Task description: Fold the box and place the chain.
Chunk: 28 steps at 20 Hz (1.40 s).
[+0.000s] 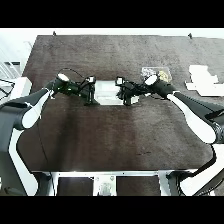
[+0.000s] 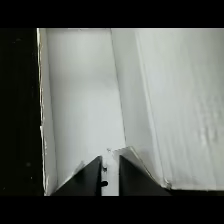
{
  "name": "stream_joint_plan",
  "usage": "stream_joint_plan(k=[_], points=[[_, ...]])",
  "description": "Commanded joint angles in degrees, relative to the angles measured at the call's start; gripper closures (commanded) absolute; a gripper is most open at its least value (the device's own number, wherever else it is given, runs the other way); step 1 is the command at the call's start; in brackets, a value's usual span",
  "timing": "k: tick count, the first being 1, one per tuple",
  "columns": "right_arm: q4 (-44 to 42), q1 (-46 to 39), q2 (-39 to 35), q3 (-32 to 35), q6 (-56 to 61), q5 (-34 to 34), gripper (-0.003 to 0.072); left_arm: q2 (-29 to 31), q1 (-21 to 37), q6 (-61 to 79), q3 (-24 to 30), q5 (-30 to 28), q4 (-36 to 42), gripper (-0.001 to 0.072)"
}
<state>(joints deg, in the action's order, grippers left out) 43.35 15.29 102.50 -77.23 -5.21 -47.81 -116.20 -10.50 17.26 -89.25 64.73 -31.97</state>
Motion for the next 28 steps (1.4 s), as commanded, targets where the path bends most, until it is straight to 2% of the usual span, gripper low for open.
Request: stream_joint_plan(k=[1, 5, 7, 12, 18, 28], points=[[7.15, -1.46, -1.64, -0.02, 5.29, -2.93, 0.0668, 0.04, 0.02, 0.15, -0.04, -0.2, -0.13, 0.0247], [9.64, -4.98, -5.79, -0.02, 10.43, -8.5, 0.0668, 0.04, 0.02, 0.15, -0.04, -0.22, -0.13, 0.0247], [9.57, -7.04, -8.66, -0.02, 14.6, -8.79, 0.0668, 0.04, 0.02, 0.15, -0.04, -0.22, -0.13, 0.0247], [6.19, -14.32, -11.21, 0.48, 33.4, -8.81, 0.0668, 0.04, 0.02, 0.15, -0.02, -0.22, -0.17, 0.0247], [6.03, -18.95, -9.49, 4.22, 46.45, -8.63, 0.0668, 0.0, 0.02, 0.17, -0.02, -0.24, -0.17, 0.0247], [-1.2, -17.92, -1.22, 5.4, 50.25, -9.75, 0.0668, 0.0, 0.02, 0.2, 0.02, -0.66, -0.15, 0.0247]])
